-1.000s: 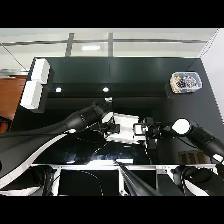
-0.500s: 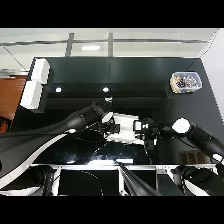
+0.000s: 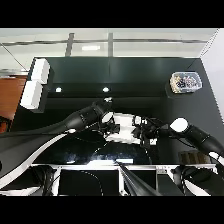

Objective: Fold the box and place the chain.

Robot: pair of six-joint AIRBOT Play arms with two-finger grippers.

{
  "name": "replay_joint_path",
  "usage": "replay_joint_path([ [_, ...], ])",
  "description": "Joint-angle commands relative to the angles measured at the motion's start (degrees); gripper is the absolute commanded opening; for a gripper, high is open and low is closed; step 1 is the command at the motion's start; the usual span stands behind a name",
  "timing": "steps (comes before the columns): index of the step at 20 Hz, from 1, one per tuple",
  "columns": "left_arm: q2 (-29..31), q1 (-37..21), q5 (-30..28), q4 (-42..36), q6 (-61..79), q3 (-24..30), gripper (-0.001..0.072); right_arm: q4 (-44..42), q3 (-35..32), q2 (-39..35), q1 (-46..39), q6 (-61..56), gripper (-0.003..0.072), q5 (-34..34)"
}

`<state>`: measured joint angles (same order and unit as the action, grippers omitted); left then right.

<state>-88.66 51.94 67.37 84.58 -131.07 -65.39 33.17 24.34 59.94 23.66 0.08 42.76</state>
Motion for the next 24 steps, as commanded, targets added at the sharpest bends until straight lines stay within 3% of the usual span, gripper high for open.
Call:
replay_joint_path([
  [1,0.0,-0.02,-0.02,-0.07,0.09,-0.07,0.0026,-0.57,-0.02,0.22,0.04,-0.07,0.0127,-0.59],
  [3,0.0,-0.02,0.0,-0.07,0.09,-0.07,0.0026,-1.6,-0.02,0.22,0.04,-0.09,0.0133,-0.96],
  [4,0.0,-0.02,0.0,-0.07,0.09,-0.07,0.0026,-2.71,-0.02,0.22,0.04,-0.02,0.0203,-1.7],
  [5,0.0,-0.02,-0.02,-0.13,0.09,-0.07,0.0026,-3.23,-0.02,0.22,0.04,0.13,0.021,-2.56],
  [12,0.0,-0.02,-0.35,-0.9,0.09,-0.07,0.0026,-2.49,-0.02,0.22,0.04,0.11,0.0201,-2.69],
  [13,0.0,-0.02,-0.5,-0.9,0.09,-0.07,0.0026,-2.51,-0.02,0.22,0.04,0.09,0.024,-2.71],
  [14,0.0,-0.02,-0.68,-0.9,0.09,-0.07,0.0026,-2.49,-0.02,0.22,0.04,0.11,0.0392,-2.78],
  [17,0.0,-0.04,-0.74,-0.9,0.09,-0.07,0.0026,-2.49,-0.02,0.22,0.04,0.11,0.0373,-2.78],
  [18,0.0,-0.04,-0.74,-0.9,0.09,-0.07,0.0026,-2.49,-0.02,0.22,0.04,0.11,0.0218,-2.67],
  [19,0.0,-0.04,-0.74,-0.9,0.09,-0.07,0.0026,-2.49,-0.02,0.22,0.04,0.11,0.0207,-2.69],
  [20,0.0,-0.04,-0.76,-0.9,0.11,-0.07,0.0026,-2.49,-0.02,0.22,0.04,0.11,0.0341,-2.91],
  [21,0.0,-0.04,-0.76,-0.9,0.09,-0.07,0.0026,-2.49,-0.02,0.22,0.04,0.11,0.0352,-2.95],
  [22,0.0,-0.04,-0.81,-0.87,0.09,-0.04,0.0026,-2.45,-0.02,0.22,0.04,0.11,0.0171,-2.95],
  [23,0.0,-0.04,-0.85,-0.9,0.09,-0.04,0.0026,-2.47,-0.02,0.22,0.04,0.11,0.0074,-2.95],
  [24,0.0,-0.04,-0.87,-0.87,0.09,-0.04,0.0026,-2.6,-0.02,0.22,0.04,0.09,0.0053,-2.8],
])
